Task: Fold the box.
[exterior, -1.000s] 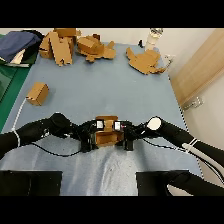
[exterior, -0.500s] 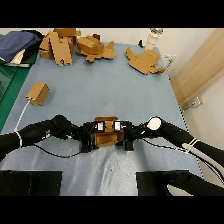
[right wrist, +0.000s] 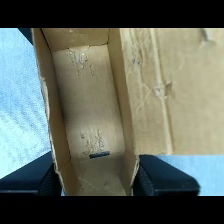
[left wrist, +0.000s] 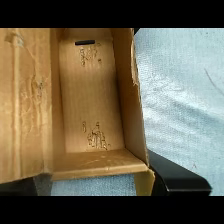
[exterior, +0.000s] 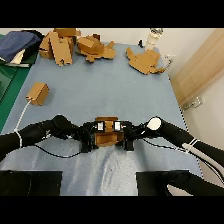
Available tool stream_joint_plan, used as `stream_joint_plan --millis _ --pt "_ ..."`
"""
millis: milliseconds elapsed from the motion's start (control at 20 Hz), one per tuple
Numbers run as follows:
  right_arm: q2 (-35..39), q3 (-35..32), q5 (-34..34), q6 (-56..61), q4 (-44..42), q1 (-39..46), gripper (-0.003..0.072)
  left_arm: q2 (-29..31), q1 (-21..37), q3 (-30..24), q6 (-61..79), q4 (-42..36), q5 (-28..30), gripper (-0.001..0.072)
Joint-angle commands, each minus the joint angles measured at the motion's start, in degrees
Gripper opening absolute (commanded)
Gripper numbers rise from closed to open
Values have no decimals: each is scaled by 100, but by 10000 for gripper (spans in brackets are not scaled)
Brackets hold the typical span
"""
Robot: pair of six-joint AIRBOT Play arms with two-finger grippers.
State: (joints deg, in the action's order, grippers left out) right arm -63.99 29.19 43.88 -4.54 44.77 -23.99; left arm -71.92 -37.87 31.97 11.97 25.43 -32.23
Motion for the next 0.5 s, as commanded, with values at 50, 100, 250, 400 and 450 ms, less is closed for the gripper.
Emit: stream_joint_plan --millis 50,100,250,400,450 --pt "2 2 0 0 0 -7 523 -4 4 -2 -2 -15 70 649" --pt "2 2 0 0 0 -7 523 -4 4 -2 -2 -17 72 648" --pt "2 2 0 0 0 -7 523 -4 4 -2 -2 -13 74 478" --pt "2 2 2 0 -2 -7 523 -4 7 -2 2 -9 72 175" --pt "2 2 4 0 -2 -7 523 -4 4 -2 2 -9 72 175"
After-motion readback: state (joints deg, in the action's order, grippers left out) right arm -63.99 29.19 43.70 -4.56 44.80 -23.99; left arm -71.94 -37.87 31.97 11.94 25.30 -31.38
